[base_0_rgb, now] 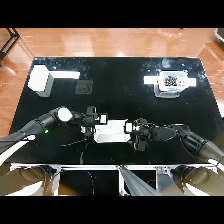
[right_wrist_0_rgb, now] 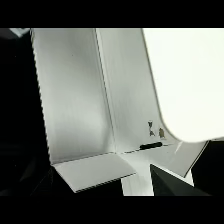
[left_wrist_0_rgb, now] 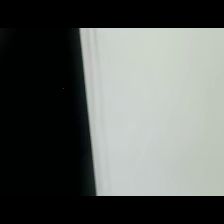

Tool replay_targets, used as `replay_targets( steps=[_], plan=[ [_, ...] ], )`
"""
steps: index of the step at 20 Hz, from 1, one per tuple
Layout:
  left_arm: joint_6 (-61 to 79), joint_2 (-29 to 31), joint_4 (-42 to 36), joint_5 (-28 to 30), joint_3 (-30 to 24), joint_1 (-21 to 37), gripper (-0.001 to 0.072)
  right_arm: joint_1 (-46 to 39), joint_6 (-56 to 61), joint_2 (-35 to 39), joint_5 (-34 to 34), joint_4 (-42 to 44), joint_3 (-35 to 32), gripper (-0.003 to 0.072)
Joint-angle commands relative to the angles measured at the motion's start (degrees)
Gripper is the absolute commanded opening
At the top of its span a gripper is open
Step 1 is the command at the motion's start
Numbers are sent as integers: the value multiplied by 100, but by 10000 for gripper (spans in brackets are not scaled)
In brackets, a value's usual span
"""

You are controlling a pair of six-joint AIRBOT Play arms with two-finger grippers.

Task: Fold the box and place the chain.

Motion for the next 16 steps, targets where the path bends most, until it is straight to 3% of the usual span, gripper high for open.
replay_targets(
  steps=[1, 4, 8, 16],
  plan=[
    [0, -4, -17, 0, 7, 4, 24, 15, 140, -4, 24, 33, 0, 701],
    [0, -4, -17, 2, 7, 4, 24, 15, 223, -4, 125, 278, 0, 701],
    [0, -4, -15, 0, 7, 4, 24, 13, 715, 9, 809, 461, 4, 701],
    [-2, -4, -17, 0, 11, 2, 24, 33, 407, 339, 793, -234, 20, 701]
  ],
)
